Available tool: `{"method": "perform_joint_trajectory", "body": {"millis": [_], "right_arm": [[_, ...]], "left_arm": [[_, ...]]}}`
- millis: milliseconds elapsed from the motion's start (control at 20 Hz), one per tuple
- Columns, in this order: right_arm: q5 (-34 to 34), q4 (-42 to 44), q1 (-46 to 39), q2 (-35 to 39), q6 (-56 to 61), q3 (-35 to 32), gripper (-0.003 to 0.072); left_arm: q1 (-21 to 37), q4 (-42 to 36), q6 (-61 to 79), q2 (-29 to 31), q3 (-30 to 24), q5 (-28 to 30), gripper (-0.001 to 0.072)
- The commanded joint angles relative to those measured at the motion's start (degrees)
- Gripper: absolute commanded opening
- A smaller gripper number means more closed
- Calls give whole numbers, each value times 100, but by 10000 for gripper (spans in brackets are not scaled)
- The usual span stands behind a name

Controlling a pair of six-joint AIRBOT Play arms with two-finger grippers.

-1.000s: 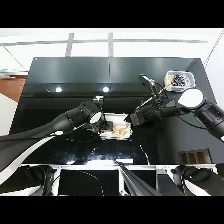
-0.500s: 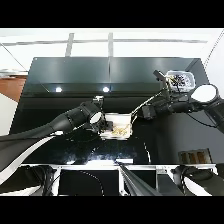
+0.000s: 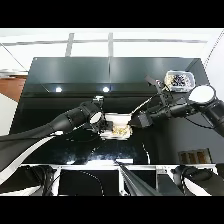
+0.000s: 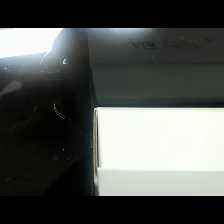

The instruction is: Fold the box and place the chain.

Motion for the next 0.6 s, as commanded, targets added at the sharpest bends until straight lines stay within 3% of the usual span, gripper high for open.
{"method": "perform_joint_trajectory", "body": {"millis": [0,100,350,500,550], "right_arm": [[-337,313,195,-39,-85,-2,62],[-446,-7,190,-55,122,-2,531],[-258,-706,-1008,-48,144,-2,553],[-1379,-2247,-1810,-50,855,-48,555],[-2031,-2826,-1926,-57,1294,-129,631]], "left_arm": [[-2,0,0,2,4,0,33],[-2,-2,0,2,4,0,32],[-2,-2,0,2,4,0,33],[-2,-2,0,2,4,0,33],[-2,-2,2,2,4,0,33]]}}
